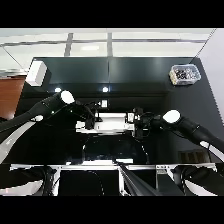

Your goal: Fold the box and place the chain.

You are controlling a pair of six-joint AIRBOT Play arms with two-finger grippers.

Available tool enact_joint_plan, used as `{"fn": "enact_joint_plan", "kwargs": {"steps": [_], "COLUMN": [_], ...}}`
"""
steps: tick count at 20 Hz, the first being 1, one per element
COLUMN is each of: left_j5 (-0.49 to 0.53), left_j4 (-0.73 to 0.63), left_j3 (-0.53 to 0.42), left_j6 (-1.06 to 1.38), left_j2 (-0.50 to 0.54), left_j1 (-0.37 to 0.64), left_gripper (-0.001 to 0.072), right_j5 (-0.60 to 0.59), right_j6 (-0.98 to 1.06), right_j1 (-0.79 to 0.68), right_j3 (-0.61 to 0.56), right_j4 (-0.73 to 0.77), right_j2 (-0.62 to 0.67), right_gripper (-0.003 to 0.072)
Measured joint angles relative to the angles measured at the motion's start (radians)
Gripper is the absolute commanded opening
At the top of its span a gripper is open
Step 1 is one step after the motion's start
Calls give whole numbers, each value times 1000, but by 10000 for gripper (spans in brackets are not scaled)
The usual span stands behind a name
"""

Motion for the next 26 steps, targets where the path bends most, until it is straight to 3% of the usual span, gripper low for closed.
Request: {"fn": "enact_joint_plan", "kwargs": {"steps": [11,21,23,26], "left_j5": [3,1,2,2], "left_j4": [-3,-3,-3,-3], "left_j3": [0,0,0,0], "left_j6": [-1,-1,-1,-1], "left_j2": [0,0,0,0], "left_j1": [0,0,0,0], "left_gripper": [29,29,29,29], "right_j5": [16,3,1,-2], "right_j6": [98,156,164,170], "right_j1": [0,31,33,34], "right_j3": [48,67,69,69], "right_j4": [-43,-121,-124,-131], "right_j2": [-115,-143,-145,-146], "right_gripper": [699,698,658,658]}}
